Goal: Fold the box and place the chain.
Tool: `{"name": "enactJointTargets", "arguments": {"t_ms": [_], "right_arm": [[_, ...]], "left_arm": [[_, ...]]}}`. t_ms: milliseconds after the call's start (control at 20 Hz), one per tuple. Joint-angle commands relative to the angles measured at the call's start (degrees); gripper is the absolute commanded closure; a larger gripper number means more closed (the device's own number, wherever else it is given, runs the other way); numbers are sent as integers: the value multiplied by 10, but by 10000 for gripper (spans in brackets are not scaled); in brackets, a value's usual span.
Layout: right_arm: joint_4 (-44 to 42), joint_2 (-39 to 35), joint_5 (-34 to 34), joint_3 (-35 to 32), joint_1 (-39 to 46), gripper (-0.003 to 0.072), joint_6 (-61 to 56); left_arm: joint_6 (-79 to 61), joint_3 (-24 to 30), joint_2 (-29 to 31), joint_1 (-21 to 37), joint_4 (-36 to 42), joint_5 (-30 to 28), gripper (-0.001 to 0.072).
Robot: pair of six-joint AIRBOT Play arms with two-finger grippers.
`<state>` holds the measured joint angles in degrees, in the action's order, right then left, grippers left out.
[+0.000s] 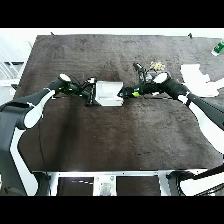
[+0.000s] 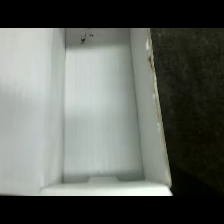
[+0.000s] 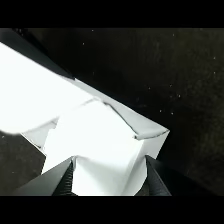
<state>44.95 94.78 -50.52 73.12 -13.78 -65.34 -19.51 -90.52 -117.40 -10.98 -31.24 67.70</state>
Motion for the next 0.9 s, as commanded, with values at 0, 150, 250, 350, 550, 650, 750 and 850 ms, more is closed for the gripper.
{"name": "enactJointTargets", "arguments": {"t_ms": [0, 150, 250, 350, 550, 650, 750, 850], "right_arm": [[60, 5, -1, 21, -12, 149, -52], [114, 10, -2, 30, -23, 150, -93], [115, 18, -4, 36, -28, 151, -97], [115, 24, -5, 43, -35, 150, -97], [115, 31, -5, 57, -45, 151, -108], [116, 31, -5, 59, -49, 151, -112], [117, 36, -5, 61, -52, 150, -116], [118, 43, -5, 62, -54, 150, -125]], "left_arm": [[0, 0, 0, 0, 0, 0, 231], [0, 0, 0, 0, 0, 0, 231], [0, 0, 0, 0, 0, 0, 231], [0, 0, 0, 0, 0, 0, 231], [0, 0, 0, 0, 0, 0, 230], [0, 0, 0, 0, 0, 0, 231], [0, 0, 0, 0, 0, 0, 231], [0, 0, 0, 0, 0, 0, 231]]}}
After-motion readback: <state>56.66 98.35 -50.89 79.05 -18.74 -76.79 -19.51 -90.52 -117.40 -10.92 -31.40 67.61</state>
